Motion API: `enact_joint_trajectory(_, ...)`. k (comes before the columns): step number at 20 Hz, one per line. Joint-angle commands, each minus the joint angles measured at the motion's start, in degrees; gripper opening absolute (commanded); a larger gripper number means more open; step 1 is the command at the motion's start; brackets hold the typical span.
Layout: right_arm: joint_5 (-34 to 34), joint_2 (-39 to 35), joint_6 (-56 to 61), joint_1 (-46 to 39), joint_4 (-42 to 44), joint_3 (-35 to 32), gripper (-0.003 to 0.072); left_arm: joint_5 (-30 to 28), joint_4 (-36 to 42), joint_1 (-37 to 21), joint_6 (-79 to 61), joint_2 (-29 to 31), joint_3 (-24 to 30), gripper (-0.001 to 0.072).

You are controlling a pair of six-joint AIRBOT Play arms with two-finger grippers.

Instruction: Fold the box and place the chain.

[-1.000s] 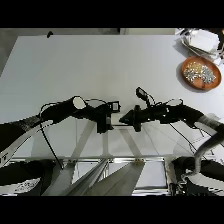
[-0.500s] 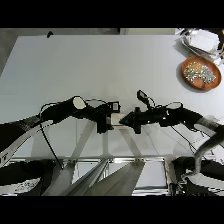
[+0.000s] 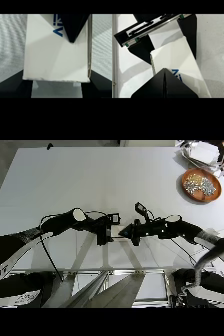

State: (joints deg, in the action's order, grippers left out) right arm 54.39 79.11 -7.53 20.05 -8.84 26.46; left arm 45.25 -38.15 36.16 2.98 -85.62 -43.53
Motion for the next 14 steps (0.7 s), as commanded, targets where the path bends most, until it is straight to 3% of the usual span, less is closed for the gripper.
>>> enact_joint_trajectory(1,-3.2,-1.0,0.0,0.3,0.3,0.0,0.0013,0.0,0.0,0.0,0.0,0.0,0.0,0.0316)
enact_joint_trajectory(7,-2.6,-9.6,0.3,0.2,0.3,0.2,0.0016,0.0,0.0,0.0,0.0,0.0,0.0,0.0316)
enact_joint_trajectory(10,-2.1,-16.0,6.3,-2.2,-1.8,2.8,0.0016,0.0,0.0,0.0,0.0,0.0,0.0,0.0316)
enact_joint_trajectory(14,0.3,-24.9,23.8,-9.9,-15.4,6.6,0.0016,0.0,0.0,0.0,0.0,0.0,0.0,0.0316)
